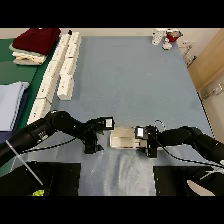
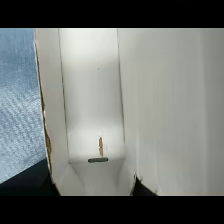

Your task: Fold the box.

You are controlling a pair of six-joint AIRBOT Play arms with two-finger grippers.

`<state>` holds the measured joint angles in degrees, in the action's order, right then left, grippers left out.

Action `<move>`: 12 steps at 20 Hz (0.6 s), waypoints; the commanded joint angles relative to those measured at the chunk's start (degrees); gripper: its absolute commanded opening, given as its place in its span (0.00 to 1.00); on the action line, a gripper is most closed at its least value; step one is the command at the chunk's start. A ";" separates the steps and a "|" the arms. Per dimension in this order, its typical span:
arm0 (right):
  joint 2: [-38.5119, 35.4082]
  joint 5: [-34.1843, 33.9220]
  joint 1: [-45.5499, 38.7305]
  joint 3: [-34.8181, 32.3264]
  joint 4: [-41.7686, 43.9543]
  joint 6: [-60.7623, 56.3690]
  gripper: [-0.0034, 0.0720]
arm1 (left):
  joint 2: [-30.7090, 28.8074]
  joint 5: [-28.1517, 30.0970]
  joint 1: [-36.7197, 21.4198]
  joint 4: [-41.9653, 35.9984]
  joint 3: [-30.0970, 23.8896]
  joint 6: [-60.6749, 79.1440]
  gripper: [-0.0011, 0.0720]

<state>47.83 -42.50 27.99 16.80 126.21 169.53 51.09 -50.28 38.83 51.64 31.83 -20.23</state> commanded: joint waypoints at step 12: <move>-0.04 0.02 -0.02 0.04 0.00 0.00 0.72 | 12.20 7.96 -1.88 -14.32 -1.55 24.06 0.97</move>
<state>47.83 -42.50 27.99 16.80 126.19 169.53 62.15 -42.92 36.91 39.55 30.35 2.02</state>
